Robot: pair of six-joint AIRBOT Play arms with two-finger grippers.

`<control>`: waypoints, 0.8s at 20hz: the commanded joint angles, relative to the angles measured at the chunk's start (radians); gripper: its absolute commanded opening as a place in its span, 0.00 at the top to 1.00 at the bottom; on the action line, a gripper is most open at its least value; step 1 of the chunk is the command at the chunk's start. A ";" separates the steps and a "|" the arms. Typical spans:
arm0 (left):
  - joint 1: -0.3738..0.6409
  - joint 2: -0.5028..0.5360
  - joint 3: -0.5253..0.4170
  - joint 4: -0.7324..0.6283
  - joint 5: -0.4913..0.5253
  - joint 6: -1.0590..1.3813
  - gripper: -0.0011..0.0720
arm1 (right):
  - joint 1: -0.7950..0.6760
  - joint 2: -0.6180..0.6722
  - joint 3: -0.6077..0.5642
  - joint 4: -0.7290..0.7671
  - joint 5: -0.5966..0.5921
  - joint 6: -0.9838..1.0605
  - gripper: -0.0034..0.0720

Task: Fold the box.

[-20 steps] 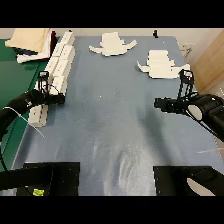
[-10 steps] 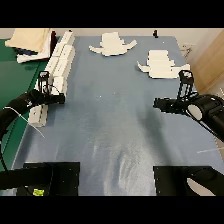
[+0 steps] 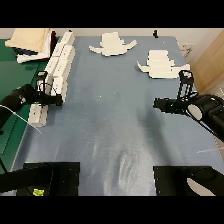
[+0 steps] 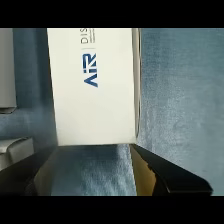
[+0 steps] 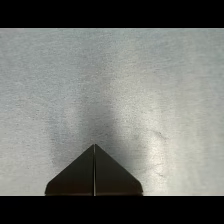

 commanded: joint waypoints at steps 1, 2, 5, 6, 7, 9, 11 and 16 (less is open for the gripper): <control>0.026 0.060 0.084 0.018 -0.237 -0.011 0.04 | 0.001 -0.003 0.001 0.015 0.001 -0.001 0.95; 0.025 0.084 0.119 0.018 -0.289 -0.011 0.04 | 0.001 -0.006 0.001 0.031 0.001 -0.019 0.95; 0.024 0.138 0.231 0.017 -0.440 -0.067 0.07 | 0.001 -0.026 0.002 0.152 0.000 -0.163 0.95; 0.024 0.148 0.272 0.013 -0.496 -0.110 0.42 | 0.001 -0.040 0.006 0.205 0.000 -0.206 0.95; 0.020 0.150 0.311 -0.009 -0.547 -0.120 0.82 | 0.001 -0.060 0.019 0.267 0.001 -0.261 0.95; -0.018 0.146 0.375 -0.059 -0.598 -0.132 0.96 | 0.002 -0.126 0.079 0.385 0.012 -0.374 0.95; -0.103 0.141 0.411 -0.080 -0.578 -0.135 0.96 | 0.003 -0.225 0.193 0.438 0.063 -0.415 0.95; -0.338 0.017 0.447 -0.081 -0.563 -0.214 0.96 | 0.006 -0.478 0.521 0.512 0.219 -0.437 0.95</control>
